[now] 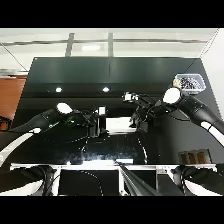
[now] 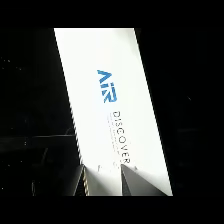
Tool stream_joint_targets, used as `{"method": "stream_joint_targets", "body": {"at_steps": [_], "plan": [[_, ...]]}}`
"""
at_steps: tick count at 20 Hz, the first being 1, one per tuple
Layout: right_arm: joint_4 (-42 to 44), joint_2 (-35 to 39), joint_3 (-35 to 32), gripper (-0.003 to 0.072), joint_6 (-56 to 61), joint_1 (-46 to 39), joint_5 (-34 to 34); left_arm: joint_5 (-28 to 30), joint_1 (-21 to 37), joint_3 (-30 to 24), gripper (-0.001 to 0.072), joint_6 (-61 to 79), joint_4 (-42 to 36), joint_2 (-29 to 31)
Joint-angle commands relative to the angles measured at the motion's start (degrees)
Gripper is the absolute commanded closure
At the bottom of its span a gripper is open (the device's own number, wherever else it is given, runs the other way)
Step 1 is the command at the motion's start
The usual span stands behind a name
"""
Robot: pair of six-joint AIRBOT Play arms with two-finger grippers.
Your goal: Fold the box and place the chain.
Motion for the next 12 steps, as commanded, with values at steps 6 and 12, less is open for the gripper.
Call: {"method": "stream_joint_targets", "body": {"at_steps": [6, 12], "plan": [[0.42, 3.15, 2.49, 0.0405, 5.4, -0.15, 2.69, 0.02, -0.04, 0.07, 0.0241, 0.02, -0.02, 0.0], [0.42, 6.36, 2.56, 0.0482, 16.63, -0.17, 3.54, 0.04, -0.04, 0.07, 0.0241, 0.02, -0.02, 0.0]]}}
